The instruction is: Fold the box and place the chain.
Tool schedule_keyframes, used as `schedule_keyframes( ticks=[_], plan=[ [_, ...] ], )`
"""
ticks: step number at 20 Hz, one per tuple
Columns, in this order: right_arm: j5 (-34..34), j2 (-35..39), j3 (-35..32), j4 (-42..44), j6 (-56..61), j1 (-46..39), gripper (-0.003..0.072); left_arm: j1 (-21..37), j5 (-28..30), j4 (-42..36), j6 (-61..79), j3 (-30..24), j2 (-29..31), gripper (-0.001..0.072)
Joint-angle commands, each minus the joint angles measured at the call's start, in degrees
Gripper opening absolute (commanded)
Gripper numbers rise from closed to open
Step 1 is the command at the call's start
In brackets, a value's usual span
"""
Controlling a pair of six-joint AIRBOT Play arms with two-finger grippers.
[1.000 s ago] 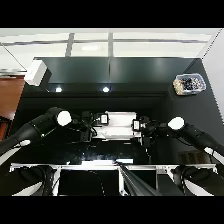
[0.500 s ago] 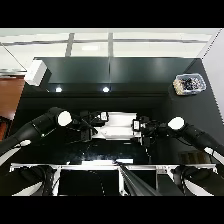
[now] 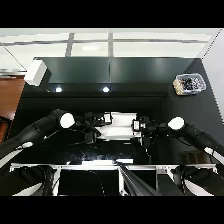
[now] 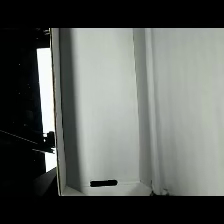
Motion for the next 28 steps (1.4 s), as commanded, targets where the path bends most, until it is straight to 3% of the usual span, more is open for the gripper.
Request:
schedule_keyframes(
  ticks=[1, 3, 4, 6, 7, 15, 22, 23, 25, 28],
  plan=[
    [-0.02, -0.02, 0.07, 0.04, 0.02, 0.02, 0.0416, -1.68, 1.90, -0.96, 0.39, -0.04, -0.04, 0.0465],
    [-0.02, -0.02, 0.07, 0.04, 0.02, 0.02, 0.0416, -1.81, 3.34, -3.15, 0.46, -0.04, -0.04, 0.0331],
    [-0.02, -0.02, 0.07, 0.04, 0.02, 0.02, 0.0416, -1.81, 3.41, -3.72, 0.61, -0.04, -0.04, 0.0326],
    [-0.02, -0.02, 0.07, 0.04, 0.02, 0.02, 0.0416, -1.81, 2.91, -5.66, 0.61, -0.04, -0.04, 0.0174],
    [-0.02, -0.02, 0.07, 0.04, 0.02, 0.02, 0.0416, -1.79, 2.86, -6.60, 0.61, -0.04, -0.04, 0.0157],
    [-0.02, -0.02, 0.07, 0.04, 0.02, 0.02, 0.0416, -1.79, 2.97, -9.22, 0.59, -0.04, -0.04, 0.0158],
    [-0.02, -0.02, 0.07, 0.04, 0.02, 0.02, 0.0416, -1.64, 2.91, -4.00, 0.55, 0.04, 1.38, 0.0176],
    [-0.02, -0.02, 0.07, 0.02, 0.02, 0.02, 0.0416, -1.55, 2.93, -3.98, 0.55, 0.04, 2.16, 0.0233],
    [-0.02, -0.02, 0.07, 0.04, 0.02, 0.02, 0.0416, -1.29, 2.95, -3.61, 0.55, 0.04, 3.80, 0.0422],
    [-0.02, -0.02, 0.07, 0.02, 0.02, 0.02, 0.0416, -0.90, 2.36, -2.05, 0.50, 0.07, 4.96, 0.0431]
  ],
)
